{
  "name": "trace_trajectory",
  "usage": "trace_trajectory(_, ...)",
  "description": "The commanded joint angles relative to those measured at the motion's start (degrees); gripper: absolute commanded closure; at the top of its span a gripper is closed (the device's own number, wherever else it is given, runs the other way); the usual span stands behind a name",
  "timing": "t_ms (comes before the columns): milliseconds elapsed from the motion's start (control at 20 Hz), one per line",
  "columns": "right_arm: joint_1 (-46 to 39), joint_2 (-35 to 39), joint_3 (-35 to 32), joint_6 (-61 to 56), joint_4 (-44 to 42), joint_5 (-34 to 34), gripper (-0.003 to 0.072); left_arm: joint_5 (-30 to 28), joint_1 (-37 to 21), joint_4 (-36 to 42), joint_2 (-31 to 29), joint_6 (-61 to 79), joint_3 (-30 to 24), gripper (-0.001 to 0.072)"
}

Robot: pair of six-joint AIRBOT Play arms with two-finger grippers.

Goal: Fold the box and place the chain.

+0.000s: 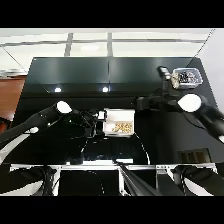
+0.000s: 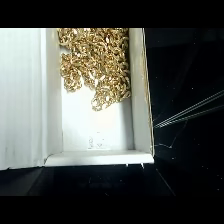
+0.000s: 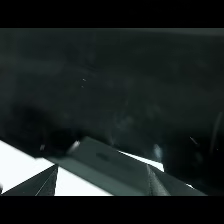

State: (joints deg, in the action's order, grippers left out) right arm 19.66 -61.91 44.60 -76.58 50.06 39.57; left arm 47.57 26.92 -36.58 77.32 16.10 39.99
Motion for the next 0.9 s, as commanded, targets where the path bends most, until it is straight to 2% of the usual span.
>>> trace_trajectory(0,1.9,-9.0,1.8,17.2,-5.3,-0.2,0.0044,0.0,0.0,0.0,0.0,0.0,0.0,0.0326)
trace_trajectory(150,1.7,-7.8,3.2,34.9,-3.7,10.3,0.0051,0.3,0.0,0.0,0.0,0.0,0.0,0.0326)
trace_trajectory(300,1.7,-6.7,6.7,36.9,2.3,19.2,0.0051,0.4,0.0,0.0,0.0,0.0,0.0,0.0325)
trace_trajectory(450,2.1,-6.7,7.4,41.3,2.7,26.3,0.0051,0.5,0.0,0.0,0.0,0.0,0.0,0.0325)
trace_trajectory(600,2.4,-6.7,7.4,46.4,2.4,28.1,0.0051,0.5,0.0,0.0,0.0,0.0,0.0,0.0325)
trace_trajectory(850,3.3,-6.7,7.4,47.8,2.0,27.5,0.0051,0.7,0.0,0.0,0.0,0.0,0.0,0.0325)
